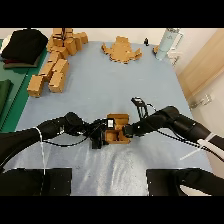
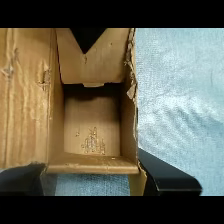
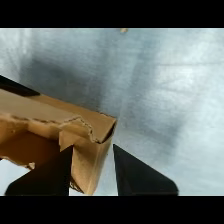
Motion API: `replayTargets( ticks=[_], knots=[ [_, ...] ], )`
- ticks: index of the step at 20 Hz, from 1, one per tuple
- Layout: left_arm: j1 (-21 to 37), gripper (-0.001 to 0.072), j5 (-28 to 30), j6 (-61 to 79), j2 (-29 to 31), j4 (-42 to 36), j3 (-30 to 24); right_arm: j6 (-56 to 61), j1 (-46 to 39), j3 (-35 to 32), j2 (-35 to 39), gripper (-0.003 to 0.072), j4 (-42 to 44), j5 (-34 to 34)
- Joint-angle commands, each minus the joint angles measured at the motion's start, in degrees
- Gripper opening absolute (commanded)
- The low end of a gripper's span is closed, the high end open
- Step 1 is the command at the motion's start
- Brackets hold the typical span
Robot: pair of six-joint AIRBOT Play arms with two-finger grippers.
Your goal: Fold the box.
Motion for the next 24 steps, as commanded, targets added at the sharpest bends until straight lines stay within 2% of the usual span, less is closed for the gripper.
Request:
replayTargets(
  ticks=[1,7,10,13,14,17,18,19,20,24],
  knots=[
    [0.0,0.0449,0.0,0.0,0.0,0.0,0.1,16.9,7.1,4.9,-4.0,0.0407,-13.6,-7.7],
    [0.0,0.0449,0.0,0.0,0.0,0.0,0.1,23.9,10.9,10.6,-12.2,0.0406,-15.1,-11.2],
    [0.0,0.0449,0.0,0.0,0.0,0.0,0.1,26.3,10.9,11.1,-13.4,0.0381,-16.5,-11.6],
    [0.0,0.0449,0.0,0.0,0.0,0.0,0.1,26.3,10.9,11.1,-13.6,0.0074,-16.9,-11.8],
    [0.0,0.0449,0.0,0.0,0.0,0.0,0.1,25.5,10.9,11.1,-13.6,0.0006,-16.9,-11.8],
    [0.0,0.0449,0.0,0.0,0.0,0.0,0.1,24.1,10.9,11.1,-13.6,0.0007,-16.4,-11.8],
    [0.0,0.0449,0.0,0.0,0.0,0.0,0.1,23.6,10.9,11.1,-13.5,0.0099,-16.2,-11.8],
    [0.0,0.0449,0.0,0.0,0.0,0.0,0.1,23.6,10.9,11.1,-13.5,0.0363,-15.8,-11.8],
    [0.0,0.0449,0.0,0.0,0.0,0.0,0.1,23.4,10.9,11.1,-13.5,0.0444,-15.1,-11.8],
    [0.0,0.0449,0.0,0.0,0.0,0.0,0.1,22.9,10.9,11.8,-11.9,0.0444,-12.9,-12.6]
  ],
)
